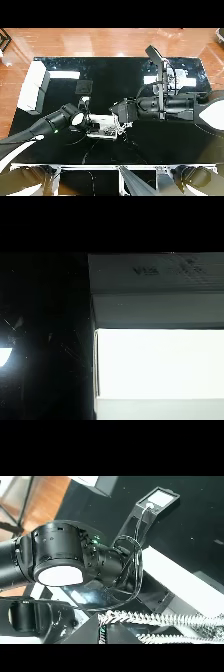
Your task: Fold the box and place the chain.
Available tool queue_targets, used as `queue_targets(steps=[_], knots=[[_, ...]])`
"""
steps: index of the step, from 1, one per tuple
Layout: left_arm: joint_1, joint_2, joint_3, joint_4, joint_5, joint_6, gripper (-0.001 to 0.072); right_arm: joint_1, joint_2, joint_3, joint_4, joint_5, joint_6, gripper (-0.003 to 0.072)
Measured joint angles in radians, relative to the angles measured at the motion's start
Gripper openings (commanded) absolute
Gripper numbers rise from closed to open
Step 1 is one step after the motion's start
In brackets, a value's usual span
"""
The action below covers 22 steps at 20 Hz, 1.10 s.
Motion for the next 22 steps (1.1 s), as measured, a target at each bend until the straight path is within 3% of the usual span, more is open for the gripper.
queue_targets(steps=[14,19,22], knots=[[0.0,0.0,0.0,0.0,0.001,0.0,0.0029,0.0,-0.008,0.0,0.444,-0.345,-0.267,0.0022],[0.0,0.0,0.0,0.0,0.001,0.0,0.0029,0.0,-0.014,0.0,0.435,-0.339,-0.283,0.0027],[0.0,0.0,0.0,0.0,0.001,0.0,0.0029,0.0,-0.019,0.0,0.343,-0.264,-0.238,0.0027]])
